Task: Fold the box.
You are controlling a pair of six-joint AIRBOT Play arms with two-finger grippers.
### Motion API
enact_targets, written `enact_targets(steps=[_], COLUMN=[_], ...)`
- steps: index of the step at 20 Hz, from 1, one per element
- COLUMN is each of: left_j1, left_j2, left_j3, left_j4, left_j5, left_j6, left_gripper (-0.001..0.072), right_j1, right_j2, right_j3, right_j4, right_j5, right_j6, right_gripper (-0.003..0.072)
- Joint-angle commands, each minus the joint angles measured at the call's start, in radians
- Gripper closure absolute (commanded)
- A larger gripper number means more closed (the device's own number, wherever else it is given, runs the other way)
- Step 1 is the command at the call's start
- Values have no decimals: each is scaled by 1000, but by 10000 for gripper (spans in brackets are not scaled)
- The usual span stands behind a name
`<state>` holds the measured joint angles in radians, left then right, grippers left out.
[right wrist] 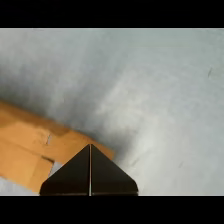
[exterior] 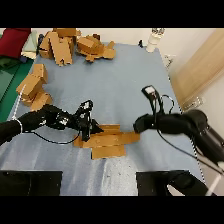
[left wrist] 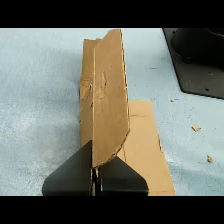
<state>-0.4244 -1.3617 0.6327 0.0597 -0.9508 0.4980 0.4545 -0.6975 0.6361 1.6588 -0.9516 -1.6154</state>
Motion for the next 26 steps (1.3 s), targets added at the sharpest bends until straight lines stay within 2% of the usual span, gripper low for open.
enact_targets(steps=[1,3,5,10,12,14,15,26], left_j1=[1,1,1,0,0,0,0,0], left_j2=[1,1,1,1,1,1,1,1], left_j3=[1,1,1,1,1,1,1,1], left_j4=[0,0,0,0,0,0,0,0], left_j5=[0,0,0,0,0,-2,-2,-2], left_j6=[0,0,0,0,0,0,0,0], left_gripper=[697,697,697,697,697,696,696,696], right_j1=[200,332,458,668,685,685,685,685], right_j2=[176,230,226,95,18,-51,-77,-114], right_j3=[-152,-224,-253,-261,-261,-261,-261,-261], right_j4=[-86,-73,-105,-231,-254,-311,-328,-345], right_j5=[-54,-63,-47,58,83,104,122,267], right_j6=[82,105,104,18,-38,-44,-44,-44], right_gripper=[682,682,681,665,436,432,371,366])
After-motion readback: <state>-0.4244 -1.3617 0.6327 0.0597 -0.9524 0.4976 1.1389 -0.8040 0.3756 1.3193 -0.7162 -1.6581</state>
